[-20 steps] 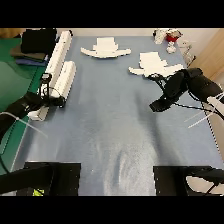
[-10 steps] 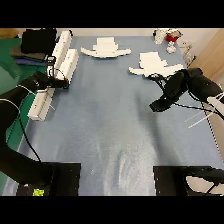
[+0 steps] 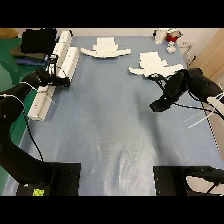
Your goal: Fold the box.
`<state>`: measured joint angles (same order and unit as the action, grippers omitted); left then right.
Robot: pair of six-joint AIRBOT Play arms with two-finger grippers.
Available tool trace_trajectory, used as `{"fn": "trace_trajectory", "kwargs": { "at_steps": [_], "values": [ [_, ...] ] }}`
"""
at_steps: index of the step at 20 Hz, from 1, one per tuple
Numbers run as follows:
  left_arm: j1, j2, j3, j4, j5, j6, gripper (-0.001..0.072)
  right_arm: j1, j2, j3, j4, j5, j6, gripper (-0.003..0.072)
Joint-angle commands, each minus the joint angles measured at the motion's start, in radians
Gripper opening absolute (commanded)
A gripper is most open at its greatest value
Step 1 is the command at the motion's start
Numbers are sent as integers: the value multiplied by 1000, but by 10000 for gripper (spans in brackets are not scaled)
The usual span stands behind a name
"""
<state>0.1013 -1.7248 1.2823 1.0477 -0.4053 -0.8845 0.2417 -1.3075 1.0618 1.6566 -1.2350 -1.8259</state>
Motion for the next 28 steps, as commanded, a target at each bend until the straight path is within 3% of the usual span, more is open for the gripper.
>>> {"fn": "trace_trajectory", "kwargs": {
  "at_steps": [1,14,15,16,23,28],
  "values": [
    [0,-15,5,8,-45,-7,441,-1,0,1,0,0,0,6],
    [0,-15,5,3,-37,-7,446,-1,0,1,0,0,0,6],
    [0,-15,5,3,-38,-7,613,-1,0,0,0,0,0,6],
    [0,-15,6,3,-42,-14,698,-1,0,0,0,0,0,6],
    [0,3,27,5,-62,-29,698,-1,0,0,0,0,0,6],
    [30,87,35,23,-106,-29,699,-1,0,0,0,0,0,5]
  ]
}}
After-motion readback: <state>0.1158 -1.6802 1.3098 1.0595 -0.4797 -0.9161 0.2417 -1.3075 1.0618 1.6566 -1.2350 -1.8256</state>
